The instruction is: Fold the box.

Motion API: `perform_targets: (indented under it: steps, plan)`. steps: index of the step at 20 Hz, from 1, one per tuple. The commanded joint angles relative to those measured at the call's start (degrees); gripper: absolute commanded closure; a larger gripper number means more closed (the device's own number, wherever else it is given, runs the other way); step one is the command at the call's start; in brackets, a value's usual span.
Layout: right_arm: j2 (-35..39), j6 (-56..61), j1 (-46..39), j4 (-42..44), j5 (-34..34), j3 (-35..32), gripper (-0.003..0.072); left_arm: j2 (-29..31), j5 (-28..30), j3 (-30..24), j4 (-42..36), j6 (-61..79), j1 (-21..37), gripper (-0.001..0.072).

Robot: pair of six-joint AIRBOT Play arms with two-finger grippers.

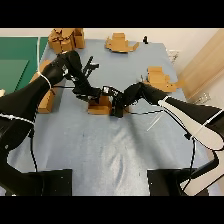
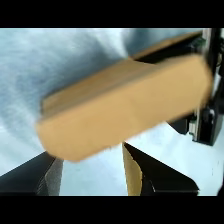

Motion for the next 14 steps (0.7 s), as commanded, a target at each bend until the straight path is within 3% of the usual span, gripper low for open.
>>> perform_targets:
  steps: [1,7,10,14]
  plan:
    - [0.0,0.1,0.0,0.1,0.1,0.0,0.0167,0.2,-5.0,-0.4,-6.6,11.4,2.2,0.0168]
    - [0.0,0.1,0.0,-0.3,0.1,0.0,0.0167,0.6,-18.5,-2.2,-8.5,28.5,7.4,0.0168]
    - [0.0,0.1,-0.1,-0.3,0.1,0.0,0.0167,2.8,-17.3,-4.9,-12.0,33.4,15.1,0.0169]
    - [0.0,0.1,0.0,-0.2,0.1,0.0,0.0167,7.0,-7.8,-10.6,-19.8,56.2,27.9,0.0169]
